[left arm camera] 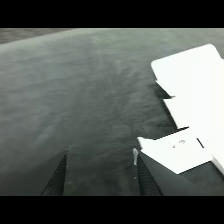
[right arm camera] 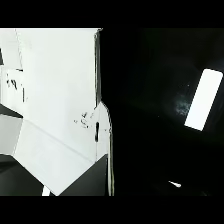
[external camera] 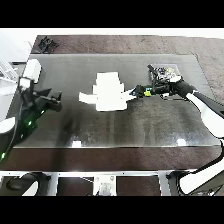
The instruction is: Fold the box and place the chain.
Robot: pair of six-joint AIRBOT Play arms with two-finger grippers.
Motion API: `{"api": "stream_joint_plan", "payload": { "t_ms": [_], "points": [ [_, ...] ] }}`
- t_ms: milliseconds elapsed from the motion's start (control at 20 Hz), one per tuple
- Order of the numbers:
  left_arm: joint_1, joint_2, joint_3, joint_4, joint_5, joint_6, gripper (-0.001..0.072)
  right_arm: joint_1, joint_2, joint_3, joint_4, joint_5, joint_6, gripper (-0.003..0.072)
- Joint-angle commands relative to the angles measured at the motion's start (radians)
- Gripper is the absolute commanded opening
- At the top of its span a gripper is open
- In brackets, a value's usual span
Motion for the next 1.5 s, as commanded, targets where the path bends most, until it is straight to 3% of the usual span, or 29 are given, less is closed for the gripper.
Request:
{"api": "stream_joint_plan", "payload": {
  "t_ms": [0, 200, 450, 600, 700, 800, 1350, 1450],
  "points": [
    [0.000, -0.245, 0.172, -0.001, -0.140, 0.006, 0.0488, 0.014, 0.007, 0.001, 0.001, -0.033, -0.003, 0.0002],
    [0.000, -0.480, 0.370, -0.001, -0.247, -0.017, 0.0488, 0.013, 0.007, -0.003, 0.008, -0.054, -0.003, 0.0002],
    [0.000, -0.693, 0.573, 0.054, -0.339, -0.115, 0.0489, 0.014, 0.027, -0.047, 0.008, -0.084, -0.004, 0.0002],
    [0.000, -0.781, 0.721, 0.326, -0.406, -0.367, 0.0489, 0.014, 0.034, -0.048, 0.009, -0.111, -0.004, 0.0002],
    [0.001, -0.850, 0.848, 0.542, -0.503, -0.572, 0.0489, 0.022, 0.039, -0.048, 0.008, -0.117, -0.013, 0.0002],
    [0.004, -0.915, 0.961, 0.661, -0.600, -0.684, 0.0489, 0.022, 0.040, -0.049, 0.009, -0.117, -0.015, 0.0002],
    [0.066, -1.204, 1.344, 0.634, -0.992, -0.929, 0.0489, 0.029, 0.046, -0.097, 0.018, -0.159, -0.032, 0.0002],
    [0.066, -1.252, 1.408, 0.623, -1.011, -0.962, 0.0490, 0.029, 0.050, -0.097, 0.025, -0.162, -0.064, 0.0002]
  ]
}}
